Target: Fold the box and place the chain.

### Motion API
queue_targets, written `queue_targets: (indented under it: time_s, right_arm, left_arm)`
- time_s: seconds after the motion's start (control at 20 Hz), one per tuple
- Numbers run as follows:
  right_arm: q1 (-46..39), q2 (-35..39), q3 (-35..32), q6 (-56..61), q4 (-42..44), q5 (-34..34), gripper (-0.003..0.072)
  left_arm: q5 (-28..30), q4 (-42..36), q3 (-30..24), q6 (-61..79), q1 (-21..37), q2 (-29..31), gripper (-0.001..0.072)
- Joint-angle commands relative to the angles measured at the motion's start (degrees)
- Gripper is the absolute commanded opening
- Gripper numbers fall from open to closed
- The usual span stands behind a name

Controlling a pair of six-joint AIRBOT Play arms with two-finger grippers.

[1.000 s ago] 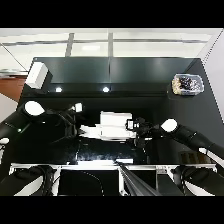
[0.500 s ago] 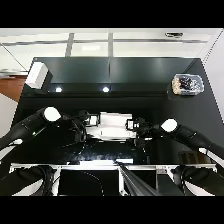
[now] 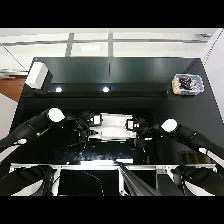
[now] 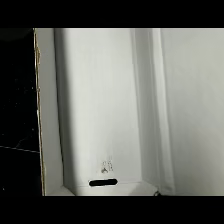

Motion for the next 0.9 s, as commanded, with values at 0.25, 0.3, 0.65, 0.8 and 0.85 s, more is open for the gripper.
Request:
queue_targets:
  time_s: [0.25,0.3,0.65,0.8,0.85]
  right_arm:
    - [0.0,-0.02,0.02,0.02,0.02,0.0,0.0411]
    - [0.0,-0.02,0.02,0.02,0.02,0.0,0.0411]
    - [0.0,-0.02,0.02,0.02,0.02,0.0,0.0411]
    - [0.0,-0.02,0.02,0.02,0.02,0.0,0.0411]
    - [0.0,-0.02,0.02,0.02,0.02,0.02,0.0411]
  left_arm:
    - [-3.19,-3.3,0.0,-0.17,-0.09,-0.11,0.033]
    - [-3.19,-3.69,0.0,-0.15,-0.09,-0.11,0.033]
    - [-2.71,-9.16,-0.02,0.09,-0.11,-2.91,0.0219]
    - [-1.68,-12.7,-0.02,0.33,-0.15,-4.61,0.0216]
    - [-1.09,-12.61,-0.02,0.33,-0.15,-4.79,0.0217]
